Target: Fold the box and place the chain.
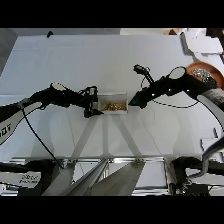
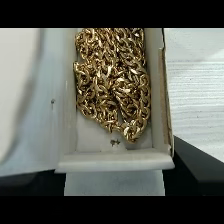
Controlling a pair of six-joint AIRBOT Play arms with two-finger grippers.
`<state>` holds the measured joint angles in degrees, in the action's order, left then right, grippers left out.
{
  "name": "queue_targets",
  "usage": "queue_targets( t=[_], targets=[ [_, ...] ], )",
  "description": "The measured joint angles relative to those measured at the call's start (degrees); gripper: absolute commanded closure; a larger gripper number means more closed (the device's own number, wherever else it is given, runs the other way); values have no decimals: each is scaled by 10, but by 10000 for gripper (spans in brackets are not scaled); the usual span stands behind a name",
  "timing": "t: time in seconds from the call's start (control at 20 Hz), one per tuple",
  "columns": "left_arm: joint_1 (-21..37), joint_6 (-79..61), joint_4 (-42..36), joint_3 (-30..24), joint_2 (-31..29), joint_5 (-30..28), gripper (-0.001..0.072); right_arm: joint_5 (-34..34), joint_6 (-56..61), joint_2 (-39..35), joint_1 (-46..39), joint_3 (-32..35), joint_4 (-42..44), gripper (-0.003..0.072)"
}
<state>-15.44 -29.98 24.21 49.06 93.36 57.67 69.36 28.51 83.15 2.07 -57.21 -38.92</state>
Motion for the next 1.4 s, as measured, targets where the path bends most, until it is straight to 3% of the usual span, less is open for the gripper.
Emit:
queue_targets(
  t=[0.4, 0.55, 0.6, 0.65, 0.7, 1.1, 1.2, 1.3, 1.4],
  targets=[
    [0, 0, 0, 0, 0, 0, 434, 14, 17, -69, 20, -24, 53, 674],
    [0, 0, 0, 0, 0, 0, 434, -21, 37, -77, 40, -70, 66, 673],
    [0, 0, 0, 0, 0, 0, 434, -40, 52, -75, 45, -87, 69, 640],
    [0, 0, 0, 0, 0, 0, 434, -58, 70, -68, 48, -103, 70, 517],
    [0, 0, 0, 0, 0, 0, 434, -72, 90, -55, 51, -121, 64, 448],
    [0, 0, 0, 0, 0, 0, 434, -99, 215, 88, 90, -205, -7, 449],
    [0, 0, 0, 0, 0, 0, 434, -83, 221, 103, 100, -210, -12, 443],
    [0, 0, 0, 0, 0, 0, 434, -59, 216, 110, 106, -213, -14, 366],
    [0, 0, 0, 0, 0, 0, 434, -30, 211, 113, 109, -214, -26, 366]
  ],
)
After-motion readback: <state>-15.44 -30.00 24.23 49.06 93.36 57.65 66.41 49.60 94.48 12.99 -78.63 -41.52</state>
